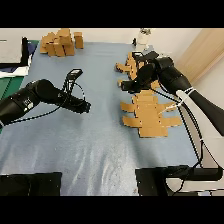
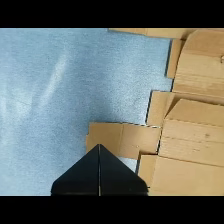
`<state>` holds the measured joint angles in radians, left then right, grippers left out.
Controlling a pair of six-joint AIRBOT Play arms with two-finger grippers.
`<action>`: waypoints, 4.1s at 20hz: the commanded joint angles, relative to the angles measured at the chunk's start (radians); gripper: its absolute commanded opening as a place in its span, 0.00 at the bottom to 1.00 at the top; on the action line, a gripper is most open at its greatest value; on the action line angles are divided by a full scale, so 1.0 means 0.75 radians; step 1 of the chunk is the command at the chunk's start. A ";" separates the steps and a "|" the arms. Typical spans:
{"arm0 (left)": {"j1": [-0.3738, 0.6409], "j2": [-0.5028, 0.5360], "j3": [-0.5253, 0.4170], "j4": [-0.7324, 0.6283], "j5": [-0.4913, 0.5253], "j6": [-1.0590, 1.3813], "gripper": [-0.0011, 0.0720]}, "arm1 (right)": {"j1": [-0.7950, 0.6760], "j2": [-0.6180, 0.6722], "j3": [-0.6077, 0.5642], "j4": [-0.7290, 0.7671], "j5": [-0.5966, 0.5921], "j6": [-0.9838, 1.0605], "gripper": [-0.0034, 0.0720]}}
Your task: Fold the box.
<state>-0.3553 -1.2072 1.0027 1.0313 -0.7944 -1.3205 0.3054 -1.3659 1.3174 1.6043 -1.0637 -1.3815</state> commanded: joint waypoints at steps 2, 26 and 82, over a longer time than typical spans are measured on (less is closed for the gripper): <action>0.001 -0.004 -0.001 0.001 0.001 0.000 0.03 | 0.000 -0.009 0.001 0.011 -0.004 0.002 0.05; 0.000 -0.005 -0.001 -0.067 0.140 -0.001 0.03 | -1.212 -0.052 -0.199 0.106 -0.473 -0.645 0.55; 0.055 0.000 -0.001 -0.629 -0.296 0.345 0.83 | -0.864 -0.144 -0.371 0.949 -0.628 -0.957 0.04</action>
<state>-0.3374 -1.2079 1.0016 0.5663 -0.9638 -1.0676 -0.4339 -1.4975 1.0946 2.3043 -1.5368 -2.0975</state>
